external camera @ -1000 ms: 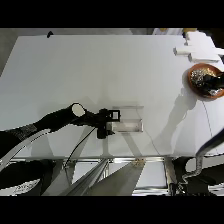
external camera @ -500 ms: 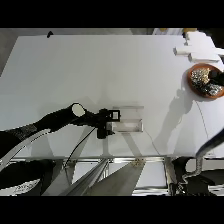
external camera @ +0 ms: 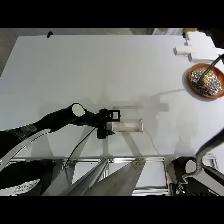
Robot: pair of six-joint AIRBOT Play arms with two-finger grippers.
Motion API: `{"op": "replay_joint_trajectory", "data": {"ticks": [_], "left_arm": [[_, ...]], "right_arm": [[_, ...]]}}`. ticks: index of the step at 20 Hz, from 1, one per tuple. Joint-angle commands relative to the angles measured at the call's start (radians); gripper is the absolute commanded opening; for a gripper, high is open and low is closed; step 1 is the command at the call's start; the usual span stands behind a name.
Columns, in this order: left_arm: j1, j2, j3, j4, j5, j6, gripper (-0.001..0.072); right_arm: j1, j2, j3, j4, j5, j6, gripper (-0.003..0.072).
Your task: Fold the box and place the chain.
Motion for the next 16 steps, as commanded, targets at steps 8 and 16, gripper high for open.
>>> {"op": "replay_joint_trajectory", "data": {"ticks": [8,16], "left_arm": [[0.0,0.0,0.0,0.0,0.0,0.0,0.018],[0.0,0.0,0.0,0.0,0.0,0.0,0.018]], "right_arm": [[0.325,0.262,0.001,0.026,0.228,-0.023,0.0018],[0.555,0.384,0.0,0.028,0.33,0.009,0.0018]]}}
